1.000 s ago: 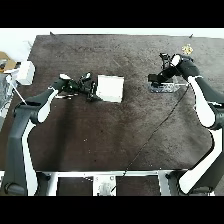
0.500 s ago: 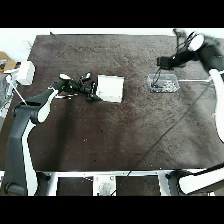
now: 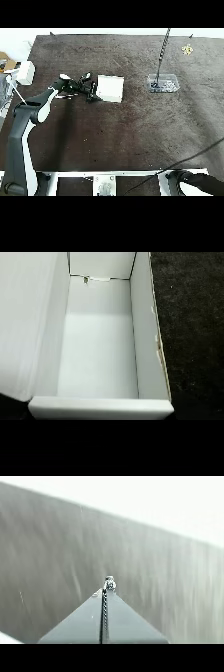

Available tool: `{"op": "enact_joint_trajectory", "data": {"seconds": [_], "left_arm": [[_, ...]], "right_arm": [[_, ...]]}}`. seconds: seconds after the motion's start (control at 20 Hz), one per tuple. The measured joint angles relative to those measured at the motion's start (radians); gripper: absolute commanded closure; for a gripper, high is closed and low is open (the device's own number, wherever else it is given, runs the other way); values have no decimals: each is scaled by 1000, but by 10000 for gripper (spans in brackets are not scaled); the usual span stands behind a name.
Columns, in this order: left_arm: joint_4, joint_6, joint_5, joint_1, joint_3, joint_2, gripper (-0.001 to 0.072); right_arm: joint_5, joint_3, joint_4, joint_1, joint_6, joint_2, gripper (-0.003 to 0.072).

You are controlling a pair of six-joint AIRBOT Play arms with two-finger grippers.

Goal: Fold the box and place the chain.

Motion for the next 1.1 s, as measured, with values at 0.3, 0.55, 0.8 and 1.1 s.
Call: {"op": "enact_joint_trajectory", "data": {"seconds": [0.3, 0.55, 0.8, 1.1], "left_arm": [[0, 0, 0, 0, 0, 0, 484], [0, 0, 0, 0, 0, 0, 484], [0, 0, 0, 0, 0, 0, 483], [0, 0, 0, 0, 0, 0, 484]], "right_arm": [[-188, -13, -23, 179, -43, 2, 686], [-242, -130, 10, 270, -35, -70, 686], [-422, -391, 140, 303, 9, -172, 685], [-589, -581, 236, 307, 34, -290, 363]]}}
